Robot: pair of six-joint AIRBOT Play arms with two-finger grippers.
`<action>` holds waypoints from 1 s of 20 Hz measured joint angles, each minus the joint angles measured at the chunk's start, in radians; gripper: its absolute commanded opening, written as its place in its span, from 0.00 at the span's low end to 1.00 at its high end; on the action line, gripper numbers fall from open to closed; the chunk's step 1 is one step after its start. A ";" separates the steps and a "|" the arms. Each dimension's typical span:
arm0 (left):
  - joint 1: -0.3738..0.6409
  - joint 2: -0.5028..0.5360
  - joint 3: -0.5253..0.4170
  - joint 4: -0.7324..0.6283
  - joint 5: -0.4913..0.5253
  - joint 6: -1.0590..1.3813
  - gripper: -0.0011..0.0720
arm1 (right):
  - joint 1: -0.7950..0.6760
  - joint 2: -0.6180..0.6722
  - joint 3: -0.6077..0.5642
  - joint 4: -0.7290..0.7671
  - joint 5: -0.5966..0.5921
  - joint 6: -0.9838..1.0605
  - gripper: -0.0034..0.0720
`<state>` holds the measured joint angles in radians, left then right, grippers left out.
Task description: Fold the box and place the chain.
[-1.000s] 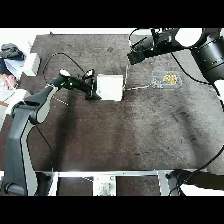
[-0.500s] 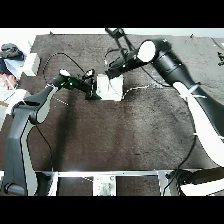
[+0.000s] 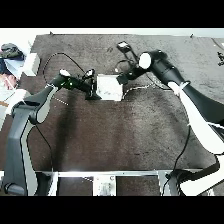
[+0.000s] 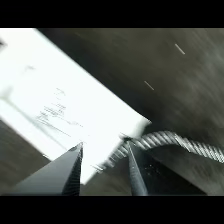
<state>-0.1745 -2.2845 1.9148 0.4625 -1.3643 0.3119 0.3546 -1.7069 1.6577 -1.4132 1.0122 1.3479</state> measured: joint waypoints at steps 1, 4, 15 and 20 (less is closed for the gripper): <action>0.000 0.000 0.000 0.000 0.000 0.000 0.57 | -0.036 0.013 -0.028 0.008 -0.002 0.014 0.48; 0.000 0.000 0.000 0.000 0.000 0.000 0.57 | -0.148 0.064 -0.146 0.024 -0.038 0.080 0.48; 0.000 0.000 0.000 0.000 0.000 0.000 0.57 | -0.321 0.011 -0.398 0.198 -0.425 0.297 0.48; 0.000 0.000 0.000 0.000 0.000 0.000 0.57 | -0.325 -0.031 -0.406 0.282 -0.567 0.306 0.48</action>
<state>-0.1745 -2.2845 1.9148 0.4625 -1.3640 0.3122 0.0292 -1.7378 1.2518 -1.1313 0.4450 1.6539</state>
